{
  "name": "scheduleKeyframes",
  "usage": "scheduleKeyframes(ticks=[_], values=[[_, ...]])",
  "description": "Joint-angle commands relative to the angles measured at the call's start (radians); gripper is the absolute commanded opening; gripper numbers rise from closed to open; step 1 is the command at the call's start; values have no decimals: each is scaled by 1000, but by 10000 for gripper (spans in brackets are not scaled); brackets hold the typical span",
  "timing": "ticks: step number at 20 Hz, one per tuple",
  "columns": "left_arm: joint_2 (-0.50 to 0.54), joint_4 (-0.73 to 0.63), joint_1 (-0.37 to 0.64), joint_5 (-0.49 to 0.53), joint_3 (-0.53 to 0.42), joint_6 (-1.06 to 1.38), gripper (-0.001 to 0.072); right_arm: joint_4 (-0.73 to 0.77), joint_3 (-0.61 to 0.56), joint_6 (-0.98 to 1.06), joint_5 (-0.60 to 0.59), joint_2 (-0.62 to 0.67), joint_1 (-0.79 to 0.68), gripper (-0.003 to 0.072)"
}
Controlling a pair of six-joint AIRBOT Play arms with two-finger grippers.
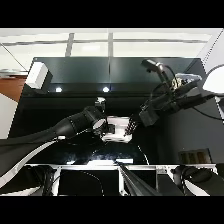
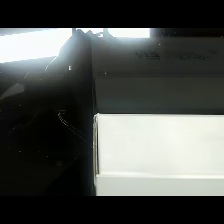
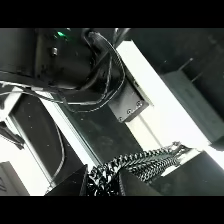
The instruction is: Fold the box and place the chain.
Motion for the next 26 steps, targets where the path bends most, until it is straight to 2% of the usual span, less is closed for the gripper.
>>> scheduleKeyframes(ticks=[1, 5, 9, 13, 16, 20, 22, 23, 26], values=[[0, 0, 1, 0, 0, 0, 24, 44, -69, 0, -94, -7, 42, 36], [0, 0, 1, 0, 0, 0, 24, 21, -81, 0, -167, -45, 80, 37], [0, -3, 1, -1, 0, 0, 24, -118, -108, 31, -158, -55, 79, 37], [0, -69, 0, 2, 0, 2, 26, -96, -167, 31, -193, -55, 81, 37], [0, -61, 1, 28, 0, 4, 25, -65, -216, 31, -275, -55, 82, 38], [0, -59, 1, 31, 0, 0, 24, -20, -226, 29, -337, -55, 95, 41], [0, -56, 1, 31, 0, 0, 23, -22, -225, 30, -325, -55, 105, 463], [0, -51, 1, 31, 0, 0, 23, -29, -225, 30, -304, -54, 102, 487], [0, -41, 1, 31, 0, 0, 23, -77, -222, 22, -180, -28, 24, 487]])
